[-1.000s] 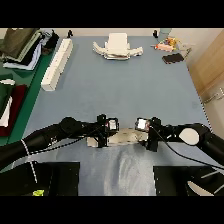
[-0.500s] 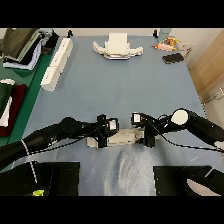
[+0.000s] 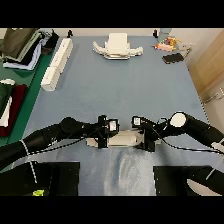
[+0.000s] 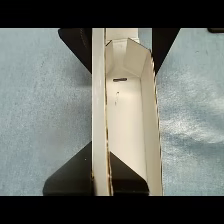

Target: Fold the box.

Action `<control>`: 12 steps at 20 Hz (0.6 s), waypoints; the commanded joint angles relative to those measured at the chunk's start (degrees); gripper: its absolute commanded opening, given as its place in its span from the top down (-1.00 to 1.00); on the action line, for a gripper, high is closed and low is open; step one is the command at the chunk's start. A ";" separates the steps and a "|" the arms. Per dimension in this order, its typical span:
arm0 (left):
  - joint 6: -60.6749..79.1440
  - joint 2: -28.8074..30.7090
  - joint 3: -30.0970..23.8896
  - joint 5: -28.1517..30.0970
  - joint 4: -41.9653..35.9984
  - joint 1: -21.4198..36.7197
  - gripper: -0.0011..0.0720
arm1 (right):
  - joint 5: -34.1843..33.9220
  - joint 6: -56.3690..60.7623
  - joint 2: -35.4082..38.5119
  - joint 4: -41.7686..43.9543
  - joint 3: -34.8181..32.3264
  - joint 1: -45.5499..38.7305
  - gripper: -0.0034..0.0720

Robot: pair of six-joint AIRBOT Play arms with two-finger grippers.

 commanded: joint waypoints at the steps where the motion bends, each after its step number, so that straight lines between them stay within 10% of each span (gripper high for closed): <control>1: -0.07 0.04 0.02 0.35 -0.02 -0.02 0.93 | 0.37 0.17 -0.04 0.79 -0.35 0.04 -0.99; 12: -0.07 0.04 0.02 0.33 -0.02 -0.02 0.93 | 0.37 1.68 2.62 0.87 -0.13 0.04 -0.98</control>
